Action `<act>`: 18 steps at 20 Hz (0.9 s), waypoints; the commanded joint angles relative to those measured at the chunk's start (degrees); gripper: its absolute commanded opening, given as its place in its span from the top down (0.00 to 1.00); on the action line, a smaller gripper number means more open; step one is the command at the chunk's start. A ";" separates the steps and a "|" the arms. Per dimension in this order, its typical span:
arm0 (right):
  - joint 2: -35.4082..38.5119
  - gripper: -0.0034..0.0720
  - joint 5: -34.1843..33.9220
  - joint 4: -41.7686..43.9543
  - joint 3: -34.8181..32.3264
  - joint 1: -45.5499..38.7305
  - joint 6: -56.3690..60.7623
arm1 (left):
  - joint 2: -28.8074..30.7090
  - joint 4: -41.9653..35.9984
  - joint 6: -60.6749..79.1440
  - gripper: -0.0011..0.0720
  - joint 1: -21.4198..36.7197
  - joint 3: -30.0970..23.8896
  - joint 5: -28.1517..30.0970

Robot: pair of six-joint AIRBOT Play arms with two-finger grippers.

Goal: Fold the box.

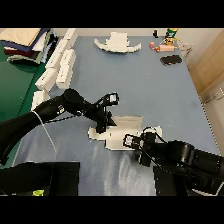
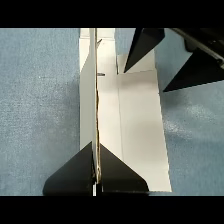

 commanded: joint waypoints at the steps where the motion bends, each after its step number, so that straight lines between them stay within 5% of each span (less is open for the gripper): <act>1: -2.16 0.05 3.45 -15.32 0.55 0.70 18.29 | -0.02 0.02 0.02 0.97 0.00 -0.04 0.00; 6: 0.35 0.04 -1.29 -14.27 4.24 0.74 25.18 | -0.02 0.00 0.02 0.97 0.00 -0.04 0.00; 18: 2.03 0.00 -4.68 -10.82 4.46 -2.64 21.57 | -0.02 0.00 0.02 0.97 0.00 -0.04 0.02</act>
